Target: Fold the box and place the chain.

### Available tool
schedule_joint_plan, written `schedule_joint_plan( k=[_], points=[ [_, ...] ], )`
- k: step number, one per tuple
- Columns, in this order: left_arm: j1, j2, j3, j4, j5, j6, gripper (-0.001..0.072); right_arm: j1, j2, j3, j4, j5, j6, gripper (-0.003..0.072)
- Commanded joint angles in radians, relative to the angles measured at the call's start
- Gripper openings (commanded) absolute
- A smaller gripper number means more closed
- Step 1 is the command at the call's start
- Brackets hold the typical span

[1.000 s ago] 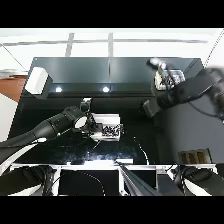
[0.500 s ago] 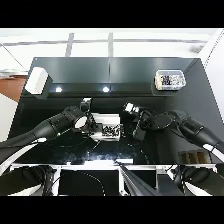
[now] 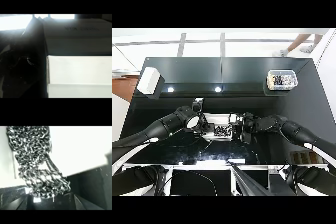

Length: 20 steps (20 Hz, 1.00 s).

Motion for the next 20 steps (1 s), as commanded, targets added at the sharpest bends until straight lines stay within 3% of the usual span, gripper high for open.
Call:
schedule_joint_plan(
  k=[1,5,6,8,9,11,16,17,20],
  points=[
    [0.000,0.000,0.000,0.000,-0.001,0.000,0.0032,0.032,-0.033,-0.001,0.025,0.062,-0.046,0.0699],
    [0.000,0.000,0.000,0.000,-0.001,0.000,0.0032,0.052,-0.054,0.000,0.024,0.117,-0.045,0.0698],
    [0.000,0.000,0.000,0.000,-0.002,0.000,0.0032,0.052,-0.055,0.000,0.024,0.114,-0.036,0.0630],
    [0.000,0.000,0.000,0.000,-0.002,0.000,0.0032,0.050,-0.055,0.000,0.021,0.113,0.011,0.0283],
    [0.000,0.000,0.000,0.000,-0.001,0.000,0.0032,0.050,-0.054,0.000,0.019,0.111,0.029,0.0172],
    [0.000,0.000,0.000,-0.001,-0.002,0.000,0.0032,0.050,-0.049,0.002,0.012,0.093,0.047,0.0059],
    [0.000,0.000,0.000,-0.004,-0.001,0.000,0.0032,0.050,0.022,0.002,-0.171,0.069,0.258,0.0056],
    [0.000,0.000,0.000,-0.004,-0.001,0.000,0.0032,0.045,0.044,0.002,-0.232,0.047,0.319,0.0020],
    [0.000,0.000,0.000,-0.004,-0.001,0.000,0.0032,-0.004,0.116,0.003,-0.310,-0.050,0.468,0.0020]
  ],
)
